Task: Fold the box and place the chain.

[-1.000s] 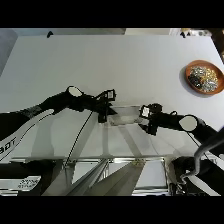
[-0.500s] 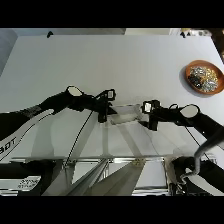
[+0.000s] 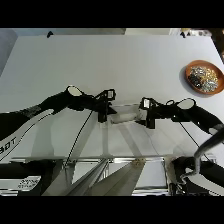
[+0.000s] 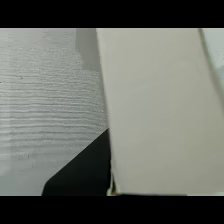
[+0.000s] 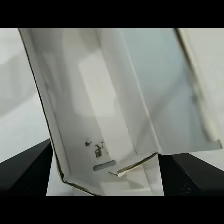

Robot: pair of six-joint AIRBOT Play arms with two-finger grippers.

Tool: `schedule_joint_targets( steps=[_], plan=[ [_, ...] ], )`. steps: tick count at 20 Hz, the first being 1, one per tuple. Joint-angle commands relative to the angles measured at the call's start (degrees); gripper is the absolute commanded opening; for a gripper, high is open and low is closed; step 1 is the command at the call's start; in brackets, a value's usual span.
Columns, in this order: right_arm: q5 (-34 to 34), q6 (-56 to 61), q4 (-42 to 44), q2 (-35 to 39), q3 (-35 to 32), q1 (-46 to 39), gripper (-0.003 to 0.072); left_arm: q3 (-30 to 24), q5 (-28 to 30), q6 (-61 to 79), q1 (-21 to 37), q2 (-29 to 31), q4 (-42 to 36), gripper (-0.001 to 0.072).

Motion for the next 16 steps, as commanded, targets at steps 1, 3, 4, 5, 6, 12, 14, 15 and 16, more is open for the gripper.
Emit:
schedule_joint_targets(
  steps=[1, 3, 4, 5, 6, 12, 14, 15, 16],
  plan=[
    [3.32, -1.27, -0.2, -1.77, 0.22, -0.04, 0.0687, -0.02, -0.09, 0.0, -0.02, 0.04, 0.02, 0.0009],
    [4.85, -1.27, -0.81, -2.08, 0.22, 0.13, 0.0683, -0.04, -0.09, 0.0, -0.02, 0.04, 0.0, 0.0009],
    [5.27, -1.14, -1.36, -2.32, 0.22, 0.11, 0.0658, -0.02, -0.07, 0.0, -0.02, 0.02, 0.02, 0.0009],
    [5.7, -1.05, -2.19, -2.54, 0.22, 0.11, 0.0656, -0.02, -0.07, 0.0, -0.02, 0.02, 0.02, 0.0009],
    [6.14, -1.05, -2.95, -2.8, 0.15, 0.11, 0.0655, -0.02, -0.07, 0.0, -0.02, 0.04, 0.02, 0.0009],
    [5.92, -1.75, -2.71, -4.5, 0.15, 0.13, 0.0498, -0.04, -0.09, 0.0, -0.02, 0.02, 0.02, 0.0009],
    [5.79, -4.09, -2.45, -5.14, 0.15, 0.13, 0.0498, -0.04, -0.09, 0.0, -0.02, 0.02, 0.02, 0.0009],
    [5.53, -4.09, -2.32, -5.16, 0.15, 0.11, 0.0498, -0.02, -0.07, 0.0, -0.02, 0.02, 0.0, 0.0009],
    [5.11, -4.09, -2.27, -5.16, 0.15, 0.11, 0.0493, -0.04, -0.09, 0.0, -0.02, 0.02, 0.02, 0.0009]
  ],
)
